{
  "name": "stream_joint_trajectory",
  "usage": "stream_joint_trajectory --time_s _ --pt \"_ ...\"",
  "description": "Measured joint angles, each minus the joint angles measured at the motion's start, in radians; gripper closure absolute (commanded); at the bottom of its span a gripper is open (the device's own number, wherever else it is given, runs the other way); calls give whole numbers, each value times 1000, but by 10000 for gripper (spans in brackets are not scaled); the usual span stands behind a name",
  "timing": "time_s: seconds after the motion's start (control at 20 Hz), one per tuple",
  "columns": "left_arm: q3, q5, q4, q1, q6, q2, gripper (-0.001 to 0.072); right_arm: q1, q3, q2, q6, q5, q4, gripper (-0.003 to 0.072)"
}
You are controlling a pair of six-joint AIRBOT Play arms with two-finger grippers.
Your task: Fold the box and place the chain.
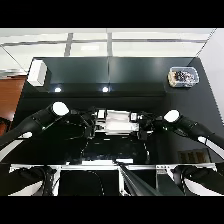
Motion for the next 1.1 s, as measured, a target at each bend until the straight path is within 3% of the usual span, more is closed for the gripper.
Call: stream_joint_trajectory --time_s 0.4,0.45,0.55,0.9,1.0,1.1 --pt "13 -7 -19 0 -12 -15 423 0 0 0 -3 4 -1 491" --pt "13 -7 -36 -5 -12 -25 437 0 0 0 -3 5 -2 491" --pt "13 -6 -73 -12 -12 -46 585 0 0 0 -3 5 -2 491" --pt "13 23 -180 -23 0 -99 584 0 0 0 -3 5 -2 490" --pt "14 25 -188 -24 0 -106 647 0 0 0 -3 5 -2 490" --pt "14 26 -192 -24 0 -110 638 0 0 0 -3 5 -2 491"
